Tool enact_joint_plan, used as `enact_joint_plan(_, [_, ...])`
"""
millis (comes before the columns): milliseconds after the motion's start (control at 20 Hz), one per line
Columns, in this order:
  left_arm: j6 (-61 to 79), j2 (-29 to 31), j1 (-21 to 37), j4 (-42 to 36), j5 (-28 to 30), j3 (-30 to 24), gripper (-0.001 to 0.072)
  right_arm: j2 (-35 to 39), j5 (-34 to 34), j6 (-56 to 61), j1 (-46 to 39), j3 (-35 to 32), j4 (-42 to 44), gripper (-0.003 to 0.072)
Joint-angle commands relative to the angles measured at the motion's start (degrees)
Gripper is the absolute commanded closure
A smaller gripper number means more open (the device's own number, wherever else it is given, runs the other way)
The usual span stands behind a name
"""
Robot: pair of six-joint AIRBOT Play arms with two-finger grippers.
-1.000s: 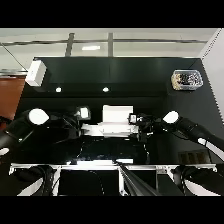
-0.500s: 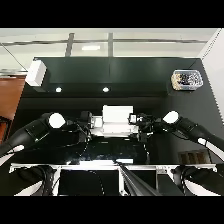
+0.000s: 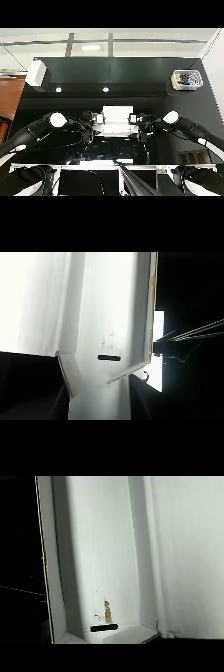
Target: Fold the box and place the chain.
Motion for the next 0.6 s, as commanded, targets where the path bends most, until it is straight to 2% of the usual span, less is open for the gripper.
enact_joint_plan(0, [0.0,0.0,0.0,-2.0,-0.5,0.1,0.0322,0.0,0.0,0.0,0.0,0.0,0.0,0.0246])
enact_joint_plan(50, [0.0,0.0,0.0,-2.3,-0.5,0.1,0.0372,0.0,0.0,0.0,0.0,0.0,0.0,0.0246])
enact_joint_plan(200, [0.0,0.0,0.0,-3.6,-0.5,0.1,0.0394,0.0,0.0,0.0,0.1,0.0,0.0,0.0246])
enact_joint_plan(250, [0.0,-0.1,0.0,-4.7,-0.5,0.1,0.0454,0.0,0.0,0.0,0.0,0.0,0.0,0.0246])
enact_joint_plan(450, [0.0,-0.9,-0.1,-9.6,-0.5,0.1,0.0455,0.0,0.0,0.0,0.0,0.0,0.0,0.0246])
enact_joint_plan(550, [0.2,-1.0,0.0,-10.1,-0.2,0.1,0.0491,0.0,0.0,0.0,0.0,0.0,0.0,0.0246])
